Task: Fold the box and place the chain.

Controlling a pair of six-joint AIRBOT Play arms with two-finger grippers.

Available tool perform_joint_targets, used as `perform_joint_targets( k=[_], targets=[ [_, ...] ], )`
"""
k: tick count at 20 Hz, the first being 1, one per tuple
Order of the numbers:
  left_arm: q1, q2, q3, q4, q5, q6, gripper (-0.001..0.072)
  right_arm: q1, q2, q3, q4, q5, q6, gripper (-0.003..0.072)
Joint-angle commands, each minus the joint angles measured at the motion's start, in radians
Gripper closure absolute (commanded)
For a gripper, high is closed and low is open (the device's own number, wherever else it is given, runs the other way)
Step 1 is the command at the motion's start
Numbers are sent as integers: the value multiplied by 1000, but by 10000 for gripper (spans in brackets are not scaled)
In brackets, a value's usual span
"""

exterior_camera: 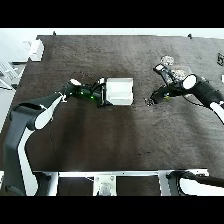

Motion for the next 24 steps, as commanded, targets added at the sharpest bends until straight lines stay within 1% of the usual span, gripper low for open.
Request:
perform_joint_targets(
  k=[1, 4, 9, 13, 18, 21, 24],
  targets=[
    [0, 1, 1, 0, 0, 0, 236, -30, -55, 0, 106, 44, -137, 380],
    [0, 1, 1, 0, 0, 0, 236, -40, -58, -1, 180, 101, -186, 380],
    [0, 1, 1, 0, 0, 0, 236, -41, -114, 0, 185, 100, -196, 380],
    [0, 1, 1, 0, 0, 0, 236, -42, -159, 2, 189, 76, -217, 380],
    [0, 1, 1, 0, 0, 0, 236, -49, -173, 13, 189, -24, -239, 380],
    [0, 1, 1, 0, 0, 0, 236, -49, -173, 33, 189, -23, -235, 394],
    [0, 1, 1, 0, 0, 0, 236, -52, -184, 32, 189, 27, -235, 394]
  ],
)
